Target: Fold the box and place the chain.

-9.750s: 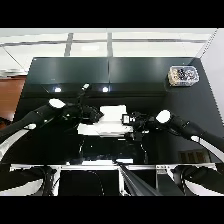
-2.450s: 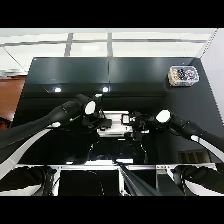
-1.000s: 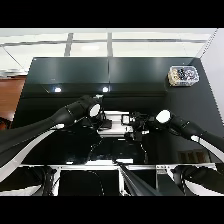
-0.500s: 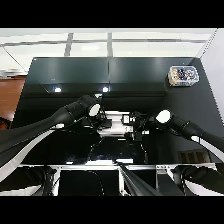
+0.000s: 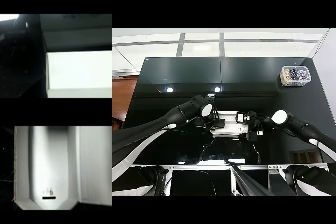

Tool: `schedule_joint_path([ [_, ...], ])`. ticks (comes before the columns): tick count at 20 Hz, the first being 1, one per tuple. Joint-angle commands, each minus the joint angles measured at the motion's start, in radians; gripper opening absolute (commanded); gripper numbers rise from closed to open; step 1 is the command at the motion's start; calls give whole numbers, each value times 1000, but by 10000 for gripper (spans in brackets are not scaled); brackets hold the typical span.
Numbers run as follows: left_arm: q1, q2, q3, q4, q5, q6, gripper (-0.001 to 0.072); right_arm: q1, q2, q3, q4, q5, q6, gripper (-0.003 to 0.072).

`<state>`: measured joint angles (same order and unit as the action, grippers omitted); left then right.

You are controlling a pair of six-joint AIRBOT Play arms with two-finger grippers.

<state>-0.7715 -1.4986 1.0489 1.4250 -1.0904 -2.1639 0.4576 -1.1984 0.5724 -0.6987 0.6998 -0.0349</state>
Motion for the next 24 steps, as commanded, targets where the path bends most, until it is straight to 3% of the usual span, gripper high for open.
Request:
schedule_joint_path([
  [1,0,1,2,3,-11,-2,30,-32,72,1,-154,119,111,719],
  [5,0,2,2,2,-11,-2,30,-35,72,0,-93,126,72,710],
  [7,0,2,2,2,-11,-2,32,-36,72,0,1,125,18,463],
  [8,0,2,2,2,-10,-2,33,-35,71,0,29,118,7,295],
  [9,0,2,2,2,-10,-2,33,-35,71,0,42,105,7,243],
  [19,0,2,2,-2,-10,-1,32,24,-7,0,216,67,1,245],
  [20,0,2,2,-2,-10,-1,32,25,-15,-1,220,51,5,309],
  [21,0,2,2,-2,-11,-1,32,24,-16,-1,227,32,19,444],
  [23,0,2,2,-2,-13,-1,32,24,-16,0,227,30,24,214],
  [24,0,2,2,-2,-13,-1,32,24,-16,0,228,28,24,351],
])
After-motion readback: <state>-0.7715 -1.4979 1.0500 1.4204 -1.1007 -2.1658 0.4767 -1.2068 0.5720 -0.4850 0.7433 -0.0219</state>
